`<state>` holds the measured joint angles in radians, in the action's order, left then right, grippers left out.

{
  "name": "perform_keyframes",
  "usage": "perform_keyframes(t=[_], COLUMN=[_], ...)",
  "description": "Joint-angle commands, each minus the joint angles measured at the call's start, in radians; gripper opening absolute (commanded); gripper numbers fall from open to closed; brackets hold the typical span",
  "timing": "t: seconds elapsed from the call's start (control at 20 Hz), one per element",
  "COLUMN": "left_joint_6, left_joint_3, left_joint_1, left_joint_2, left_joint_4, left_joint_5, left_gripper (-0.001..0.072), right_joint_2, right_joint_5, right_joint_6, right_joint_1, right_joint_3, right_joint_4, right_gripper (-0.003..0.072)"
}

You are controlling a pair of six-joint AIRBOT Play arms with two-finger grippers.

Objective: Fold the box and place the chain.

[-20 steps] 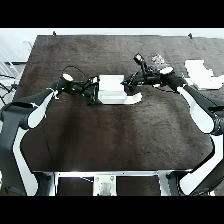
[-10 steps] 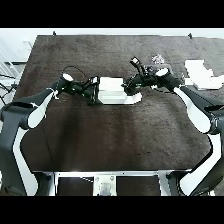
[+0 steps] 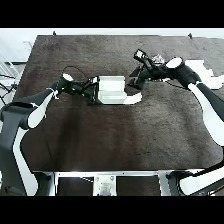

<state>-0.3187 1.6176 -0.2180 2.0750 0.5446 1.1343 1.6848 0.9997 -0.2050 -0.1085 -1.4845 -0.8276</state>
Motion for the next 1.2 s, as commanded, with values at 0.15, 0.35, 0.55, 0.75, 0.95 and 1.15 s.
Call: perform_keyframes(t=[0.15, 0.35, 0.55, 0.75, 0.95, 1.15], left_joint_6=[0.000, 0.000, 0.000, 0.000, 0.000, 0.000], left_joint_3=[0.001, 0.001, 0.001, 0.001, 0.001, 0.001], left_joint_1=[0.001, 0.001, 0.001, 0.001, 0.001, 0.001], left_joint_2=[0.000, 0.000, 0.000, 0.000, 0.000, 0.000], left_joint_4=[0.000, 0.000, 0.000, 0.000, 0.000, 0.000], left_joint_5=[0.000, 0.000, 0.000, 0.000, 0.000, 0.000], left_gripper=[0.0360, 0.0360, 0.0360, 0.0361, 0.0360, 0.0360], right_joint_2=[-0.004, 0.053, 0.085, 0.097, 0.101, 0.109], right_joint_5=[0.072, 0.072, 0.071, 0.042, 0.034, 0.033], right_joint_6=[0.231, 0.276, 0.296, 0.297, 0.296, 0.322], right_joint_1=[0.011, -0.005, -0.021, -0.027, -0.034, -0.064], right_joint_3=[0.081, 0.087, 0.087, 0.087, 0.087, 0.087], right_joint_4=[-0.119, -0.080, -0.036, 0.015, 0.017, 0.071], right_gripper=[0.0565, 0.0564, 0.0563, 0.0560, 0.0392, 0.0329])
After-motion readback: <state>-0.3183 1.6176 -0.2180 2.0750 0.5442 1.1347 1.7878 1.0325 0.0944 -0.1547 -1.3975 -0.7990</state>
